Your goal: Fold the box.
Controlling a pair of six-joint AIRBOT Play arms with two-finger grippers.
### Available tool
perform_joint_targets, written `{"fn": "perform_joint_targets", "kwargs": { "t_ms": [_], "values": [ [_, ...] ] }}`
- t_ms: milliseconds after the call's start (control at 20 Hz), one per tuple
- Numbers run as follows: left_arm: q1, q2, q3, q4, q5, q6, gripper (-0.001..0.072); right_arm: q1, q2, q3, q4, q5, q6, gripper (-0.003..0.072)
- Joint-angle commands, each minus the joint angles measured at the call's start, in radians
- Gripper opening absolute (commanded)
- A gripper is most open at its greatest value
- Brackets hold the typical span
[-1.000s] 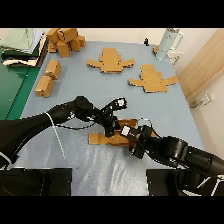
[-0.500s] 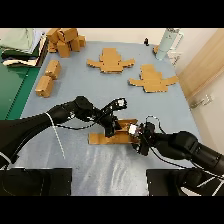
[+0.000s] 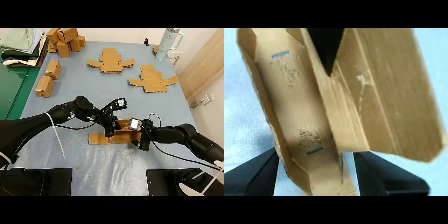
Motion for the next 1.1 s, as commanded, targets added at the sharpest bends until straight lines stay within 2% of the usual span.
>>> {"fn": "perform_joint_targets", "kwargs": {
  "t_ms": [0,50,250,1050],
  "values": [
    [0.000,0.000,-0.001,0.000,0.000,0.000,0.0014,-0.062,-0.094,0.038,0.124,-0.051,-0.168,0.0720],
    [-0.001,0.000,-0.001,0.000,0.000,0.000,0.0014,-0.074,-0.123,0.048,0.149,-0.087,-0.194,0.0720],
    [-0.001,0.000,-0.001,0.000,0.000,0.000,0.0014,-0.076,-0.176,0.050,0.174,-0.098,-0.266,0.0720],
    [-0.001,0.000,-0.001,0.000,0.000,0.000,0.0014,-0.074,-0.180,0.050,0.136,-0.084,-0.246,0.0703]
  ]
}}
